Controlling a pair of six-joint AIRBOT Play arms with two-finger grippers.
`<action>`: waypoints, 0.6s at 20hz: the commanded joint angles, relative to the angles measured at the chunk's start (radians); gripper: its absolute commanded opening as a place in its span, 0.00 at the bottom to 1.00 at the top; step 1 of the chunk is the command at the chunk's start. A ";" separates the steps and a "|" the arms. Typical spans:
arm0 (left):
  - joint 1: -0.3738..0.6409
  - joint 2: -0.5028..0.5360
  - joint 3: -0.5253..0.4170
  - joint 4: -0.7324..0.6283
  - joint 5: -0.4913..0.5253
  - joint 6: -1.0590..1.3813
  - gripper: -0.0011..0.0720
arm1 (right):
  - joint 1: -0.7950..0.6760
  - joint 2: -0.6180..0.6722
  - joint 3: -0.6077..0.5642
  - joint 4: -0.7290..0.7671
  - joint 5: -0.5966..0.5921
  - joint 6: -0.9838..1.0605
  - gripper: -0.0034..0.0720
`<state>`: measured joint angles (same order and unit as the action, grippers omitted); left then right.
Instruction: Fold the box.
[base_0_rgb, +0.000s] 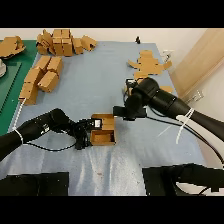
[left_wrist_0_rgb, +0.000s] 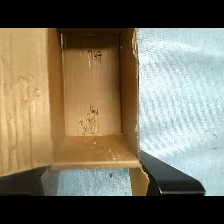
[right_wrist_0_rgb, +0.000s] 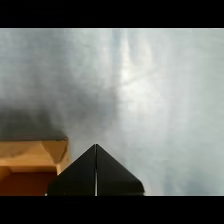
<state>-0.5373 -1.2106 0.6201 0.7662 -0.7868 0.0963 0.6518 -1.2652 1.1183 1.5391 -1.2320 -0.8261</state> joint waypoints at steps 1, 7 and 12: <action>0.001 0.000 0.000 0.000 0.000 0.000 0.74 | -0.263 -0.004 -0.103 0.573 0.321 -0.516 0.04; 0.001 0.000 0.000 0.000 0.000 0.000 0.74 | -0.450 -0.209 -0.137 1.049 0.279 -1.041 0.04; 0.001 0.000 0.000 0.000 0.000 0.000 0.74 | -0.372 -0.317 -0.093 1.270 0.090 -1.389 0.04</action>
<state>-0.5373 -1.2106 0.6201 0.7658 -0.7864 0.0963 0.2565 -1.5326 1.0122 2.6556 -1.0477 -1.9858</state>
